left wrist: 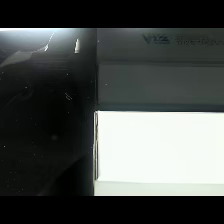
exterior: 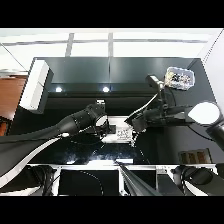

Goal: Fold the box and place the chain.

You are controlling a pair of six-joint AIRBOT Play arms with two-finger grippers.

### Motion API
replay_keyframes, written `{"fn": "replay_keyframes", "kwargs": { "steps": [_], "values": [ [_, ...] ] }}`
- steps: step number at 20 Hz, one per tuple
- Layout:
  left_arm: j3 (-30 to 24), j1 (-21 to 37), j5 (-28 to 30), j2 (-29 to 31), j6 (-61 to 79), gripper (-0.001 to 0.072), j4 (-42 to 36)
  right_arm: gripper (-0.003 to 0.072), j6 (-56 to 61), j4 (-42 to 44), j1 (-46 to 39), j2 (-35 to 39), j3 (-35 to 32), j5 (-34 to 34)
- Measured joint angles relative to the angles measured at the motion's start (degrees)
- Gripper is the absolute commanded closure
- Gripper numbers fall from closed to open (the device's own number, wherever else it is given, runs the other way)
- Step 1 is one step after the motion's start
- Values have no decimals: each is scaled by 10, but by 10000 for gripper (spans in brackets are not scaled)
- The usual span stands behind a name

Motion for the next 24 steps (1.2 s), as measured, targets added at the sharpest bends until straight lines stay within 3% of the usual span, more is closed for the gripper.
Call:
{"fn": "replay_keyframes", "kwargs": {
  "steps": [5, 18, 19, 20, 21, 24],
  "values": [
    [0, 0, 0, 0, 0, 675, 0, 644, 2, -2, 10, -24, -1, -15],
    [0, 0, 0, 0, 0, 676, 0, 643, 13, -3, 3, -30, -1, 34],
    [0, 0, 0, 0, 0, 675, 0, 583, 13, -2, 3, -30, -1, 36],
    [0, 0, 0, 0, 0, 675, 0, 354, 14, 1, 3, -30, -1, 37],
    [0, 0, 0, 0, 0, 676, 0, 205, 15, 3, 3, -30, -1, 38],
    [0, 0, 1, 0, 0, 675, 0, 207, 22, -1, -3, -30, -1, 37]
  ]
}}
